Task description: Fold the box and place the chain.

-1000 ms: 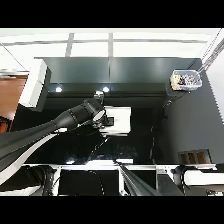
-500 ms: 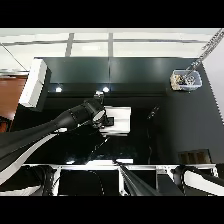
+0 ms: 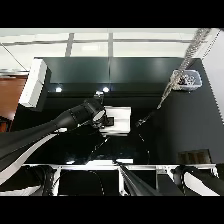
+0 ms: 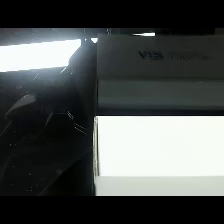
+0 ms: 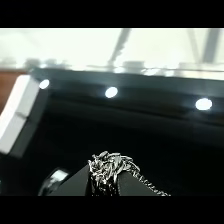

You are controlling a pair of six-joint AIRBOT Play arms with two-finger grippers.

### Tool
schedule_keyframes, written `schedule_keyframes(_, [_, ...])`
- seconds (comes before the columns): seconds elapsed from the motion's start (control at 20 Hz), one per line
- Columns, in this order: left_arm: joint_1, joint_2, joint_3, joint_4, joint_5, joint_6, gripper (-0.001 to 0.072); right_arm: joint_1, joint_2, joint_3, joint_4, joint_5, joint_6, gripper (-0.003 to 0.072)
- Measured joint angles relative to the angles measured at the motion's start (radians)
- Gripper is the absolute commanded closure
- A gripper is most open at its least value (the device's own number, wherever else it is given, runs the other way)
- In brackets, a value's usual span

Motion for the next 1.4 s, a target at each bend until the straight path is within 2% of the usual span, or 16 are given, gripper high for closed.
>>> schedule_keyframes(0.3, [0.000,0.000,0.000,0.000,0.000,0.000,0.0682,0.110,0.011,-0.021,0.126,0.078,-0.030,0.0678])
schedule_keyframes(0.75, [0.000,0.000,0.000,0.000,0.000,0.000,0.0682,0.154,0.012,-0.025,0.357,0.128,-0.072,0.0678])
schedule_keyframes(1.4, [0.000,0.000,0.000,0.000,0.000,0.000,0.0682,0.280,0.011,-0.025,0.391,0.098,-0.087,0.0678])
